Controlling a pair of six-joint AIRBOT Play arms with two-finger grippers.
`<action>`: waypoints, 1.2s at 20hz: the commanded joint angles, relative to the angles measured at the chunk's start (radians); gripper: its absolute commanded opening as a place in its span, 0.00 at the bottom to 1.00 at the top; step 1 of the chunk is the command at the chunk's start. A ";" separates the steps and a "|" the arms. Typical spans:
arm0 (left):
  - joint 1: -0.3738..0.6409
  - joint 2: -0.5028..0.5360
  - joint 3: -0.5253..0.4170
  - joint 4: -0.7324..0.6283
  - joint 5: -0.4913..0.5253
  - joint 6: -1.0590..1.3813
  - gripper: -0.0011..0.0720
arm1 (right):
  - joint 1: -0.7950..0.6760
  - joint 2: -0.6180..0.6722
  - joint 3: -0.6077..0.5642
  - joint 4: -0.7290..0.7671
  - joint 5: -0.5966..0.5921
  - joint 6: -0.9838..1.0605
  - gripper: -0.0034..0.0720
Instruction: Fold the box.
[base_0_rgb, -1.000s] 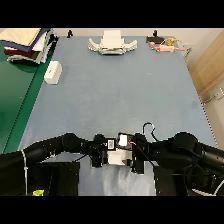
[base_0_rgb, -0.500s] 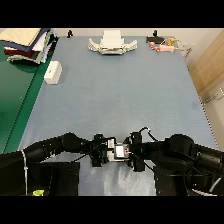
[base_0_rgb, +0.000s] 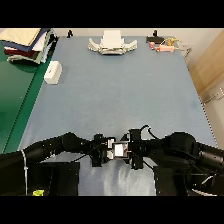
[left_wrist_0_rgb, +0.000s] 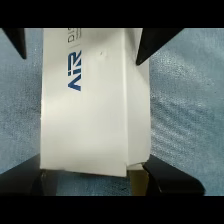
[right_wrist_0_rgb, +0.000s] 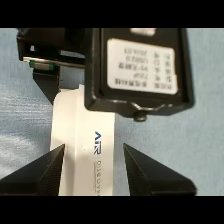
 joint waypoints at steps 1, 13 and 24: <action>0.000 0.000 0.000 0.001 -0.002 0.000 0.65 | 0.001 -0.001 0.004 0.001 0.000 0.000 0.80; 0.000 0.000 0.000 0.001 -0.002 0.000 0.65 | 0.000 0.016 0.019 -0.002 0.000 0.000 0.80; 0.000 0.000 0.000 0.001 -0.002 0.000 0.65 | 0.001 0.015 0.019 -0.040 0.000 0.001 0.58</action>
